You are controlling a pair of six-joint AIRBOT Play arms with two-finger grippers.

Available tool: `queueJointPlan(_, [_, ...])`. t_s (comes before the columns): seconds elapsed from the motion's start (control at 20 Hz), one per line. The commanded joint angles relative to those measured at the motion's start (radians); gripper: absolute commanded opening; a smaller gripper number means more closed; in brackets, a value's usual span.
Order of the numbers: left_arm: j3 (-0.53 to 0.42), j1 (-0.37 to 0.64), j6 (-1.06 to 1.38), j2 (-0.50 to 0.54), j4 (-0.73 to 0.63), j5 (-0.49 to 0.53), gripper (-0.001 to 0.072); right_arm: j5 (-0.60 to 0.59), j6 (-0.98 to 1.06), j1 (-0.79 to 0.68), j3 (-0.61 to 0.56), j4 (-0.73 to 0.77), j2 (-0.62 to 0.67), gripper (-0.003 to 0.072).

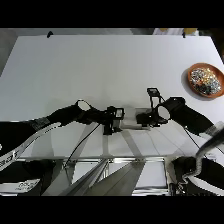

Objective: Fold the box and place the chain.

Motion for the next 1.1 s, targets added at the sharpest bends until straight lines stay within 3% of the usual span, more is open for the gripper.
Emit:
queueJointPlan(0.0, [0.001, 0.0, 0.0, 0.001, 0.0, 0.0, 0.0313, -0.003, -0.01, 0.018, 0.001, -0.013, -0.031, 0.0335])
queueJointPlan(0.15, [0.0, 0.0, 0.0, 0.001, 0.0, 0.0, 0.0313, 0.001, -0.002, 0.017, 0.001, -0.038, -0.031, 0.0272])
queueJointPlan(0.4, [0.0, 0.0, 0.0, 0.001, 0.0, 0.0, 0.0313, 0.024, 0.002, 0.017, 0.0, -0.037, -0.031, 0.0029])
queueJointPlan(0.45, [0.0, 0.0, 0.0, 0.001, 0.0, 0.0, 0.0313, 0.029, 0.002, 0.017, 0.0, -0.038, -0.031, 0.0021])
queueJointPlan(0.55, [0.0, 0.0, 0.0, 0.001, 0.0, 0.0, 0.0313, 0.037, 0.001, 0.017, 0.0, -0.038, -0.031, 0.0023])
queueJointPlan(0.6, [0.001, 0.0, 0.0, 0.001, 0.0, 0.0, 0.0313, 0.037, 0.001, 0.017, 0.0, -0.038, -0.031, 0.0093])
queueJointPlan(0.65, [0.001, 0.0, 0.0, 0.001, 0.0, 0.0, 0.0313, 0.038, 0.001, 0.017, 0.001, -0.038, -0.031, 0.0254])
queueJointPlan(1.05, [0.001, 0.0, 0.0, 0.001, 0.0, 0.0, 0.0313, 0.043, 0.031, -0.017, 0.001, -0.043, -0.021, 0.0267])
